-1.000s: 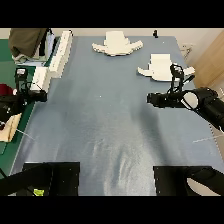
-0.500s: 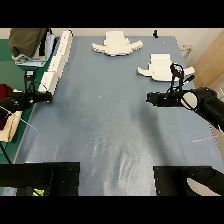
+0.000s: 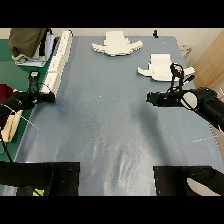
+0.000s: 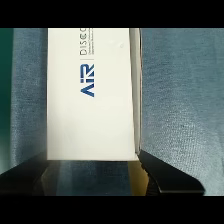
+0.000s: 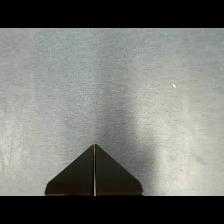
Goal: Fold the box.
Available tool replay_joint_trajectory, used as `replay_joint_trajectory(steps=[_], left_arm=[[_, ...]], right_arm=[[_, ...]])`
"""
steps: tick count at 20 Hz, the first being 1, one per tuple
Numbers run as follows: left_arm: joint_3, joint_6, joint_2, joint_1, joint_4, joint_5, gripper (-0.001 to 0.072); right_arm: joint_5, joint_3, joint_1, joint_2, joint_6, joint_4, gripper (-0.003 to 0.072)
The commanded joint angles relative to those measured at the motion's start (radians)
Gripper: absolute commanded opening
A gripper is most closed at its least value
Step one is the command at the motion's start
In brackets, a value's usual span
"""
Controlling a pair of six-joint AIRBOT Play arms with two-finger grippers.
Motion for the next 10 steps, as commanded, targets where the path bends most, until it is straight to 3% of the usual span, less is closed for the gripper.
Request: replay_joint_trajectory(steps=[1, 5, 6, 7, 10], left_arm=[[0.001, 0.003, -0.002, -0.002, 0.001, 0.002, 0.0429], [0.001, 0.002, -0.002, -0.001, 0.002, 0.003, 0.0433], [0.001, 0.002, -0.002, 0.0, 0.002, 0.003, 0.0517], [0.001, -0.013, -0.002, 0.0, -0.002, 0.012, 0.0686], [0.0, -0.031, 0.01, 0.001, -0.002, 0.025, 0.0688]], right_arm=[[0.002, 0.0, 0.0, 0.0, 0.0, 0.002, 0.0002], [0.002, 0.0, 0.0, 0.0, 0.0, 0.002, 0.0003], [0.002, 0.0, 0.0, 0.0, 0.0, 0.002, 0.0002], [0.001, 0.0, 0.0, 0.0, 0.0, 0.002, 0.0002], [0.012, 0.0, 0.002, 0.0, 0.0, 0.002, 0.0002]])
